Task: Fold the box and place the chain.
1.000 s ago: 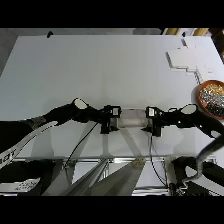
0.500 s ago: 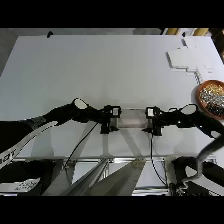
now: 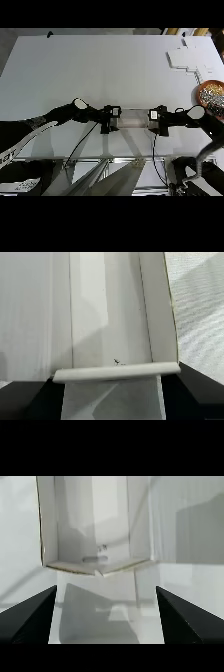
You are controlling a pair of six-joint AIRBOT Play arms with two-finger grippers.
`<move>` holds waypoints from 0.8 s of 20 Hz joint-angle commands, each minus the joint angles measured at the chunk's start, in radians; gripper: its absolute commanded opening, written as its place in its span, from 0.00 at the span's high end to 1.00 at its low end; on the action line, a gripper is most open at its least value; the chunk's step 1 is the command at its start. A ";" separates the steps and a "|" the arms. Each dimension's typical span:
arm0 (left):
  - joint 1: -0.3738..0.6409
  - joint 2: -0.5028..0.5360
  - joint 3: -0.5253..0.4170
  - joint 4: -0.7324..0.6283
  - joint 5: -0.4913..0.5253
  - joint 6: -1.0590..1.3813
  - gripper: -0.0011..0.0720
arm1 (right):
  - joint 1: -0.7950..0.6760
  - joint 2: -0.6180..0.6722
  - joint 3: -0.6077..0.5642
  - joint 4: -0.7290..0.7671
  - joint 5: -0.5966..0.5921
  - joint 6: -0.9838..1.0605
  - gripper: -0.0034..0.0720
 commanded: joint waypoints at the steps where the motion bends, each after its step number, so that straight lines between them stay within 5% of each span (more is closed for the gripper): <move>1: -0.001 0.000 0.000 -0.001 0.000 -0.001 0.70 | 0.000 0.108 0.001 -0.102 0.035 0.115 0.09; 5: -0.001 0.000 0.000 -0.001 0.000 -0.001 0.70 | 0.000 0.246 0.001 -0.076 0.066 0.191 0.12; 6: -0.001 -0.001 0.000 -0.001 0.000 -0.001 0.70 | 0.000 0.270 0.001 -0.036 0.078 0.198 0.30; 7: -0.001 0.000 0.000 -0.001 0.000 -0.001 0.70 | 0.001 0.284 0.001 0.019 0.102 0.185 0.66; 8: -0.001 0.000 0.000 -0.001 0.000 -0.001 0.70 | 0.001 0.285 0.001 0.073 0.134 0.151 0.92; 11: -0.001 0.000 0.000 -0.001 0.000 -0.001 0.70 | 0.001 0.283 0.001 0.218 0.140 0.104 0.93; 16: -0.001 0.000 0.000 -0.001 0.000 -0.001 0.70 | 0.001 0.206 0.001 0.475 -0.120 0.113 0.93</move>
